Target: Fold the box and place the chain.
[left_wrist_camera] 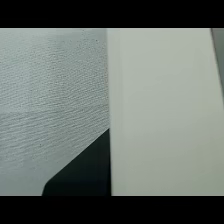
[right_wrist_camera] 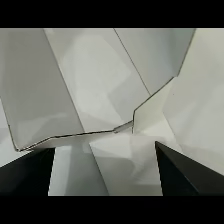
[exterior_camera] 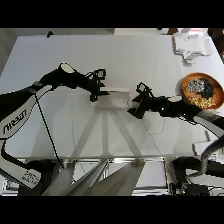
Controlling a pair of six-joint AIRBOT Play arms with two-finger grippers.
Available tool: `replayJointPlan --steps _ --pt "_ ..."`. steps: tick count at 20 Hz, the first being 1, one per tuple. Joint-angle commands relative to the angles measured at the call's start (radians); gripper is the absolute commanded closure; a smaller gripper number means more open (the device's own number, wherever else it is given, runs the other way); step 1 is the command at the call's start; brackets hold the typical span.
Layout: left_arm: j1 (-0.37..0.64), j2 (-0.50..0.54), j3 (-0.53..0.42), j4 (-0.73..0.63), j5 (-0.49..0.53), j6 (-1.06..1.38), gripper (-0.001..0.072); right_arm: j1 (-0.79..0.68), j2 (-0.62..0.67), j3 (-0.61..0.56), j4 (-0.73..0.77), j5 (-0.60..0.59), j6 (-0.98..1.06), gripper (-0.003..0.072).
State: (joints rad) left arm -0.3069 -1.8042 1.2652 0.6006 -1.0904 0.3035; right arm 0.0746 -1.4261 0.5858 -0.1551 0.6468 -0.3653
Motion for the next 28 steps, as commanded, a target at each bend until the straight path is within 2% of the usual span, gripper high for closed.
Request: replayJointPlan --steps 1,3,7,14,17,21,25,28 --pt "0.000 -0.001 0.000 -0.001 0.002 -0.001 0.0692 0.000 0.001 0.000 0.071 0.038 -0.092 -0.0007" --pt "0.000 -0.001 0.000 -0.001 0.002 -0.001 0.0692 0.000 0.001 0.000 0.108 0.046 -0.138 -0.0007" --pt "0.000 -0.001 0.000 -0.001 0.002 -0.001 0.0692 0.000 0.001 0.002 0.102 -0.016 -0.153 -0.0007" --pt "0.000 -0.001 0.000 -0.001 0.002 -0.001 0.0692 -0.039 -0.006 0.060 0.085 0.029 -0.240 -0.0007" --pt "0.000 -0.001 0.000 -0.001 0.002 -0.001 0.0692 -0.039 -0.037 0.111 -0.007 0.093 -0.233 -0.0007" --pt "0.000 -0.001 0.000 -0.001 0.002 -0.001 0.0692 -0.040 -0.092 0.167 -0.035 0.103 -0.235 -0.0007" --pt "0.000 -0.001 0.000 -0.001 0.002 -0.001 0.0692 -0.065 -0.174 0.249 -0.136 0.236 -0.186 -0.0007" --pt "0.000 0.000 0.000 -0.001 0.002 -0.001 0.0692 -0.071 -0.208 0.287 -0.198 0.292 -0.162 -0.0007"
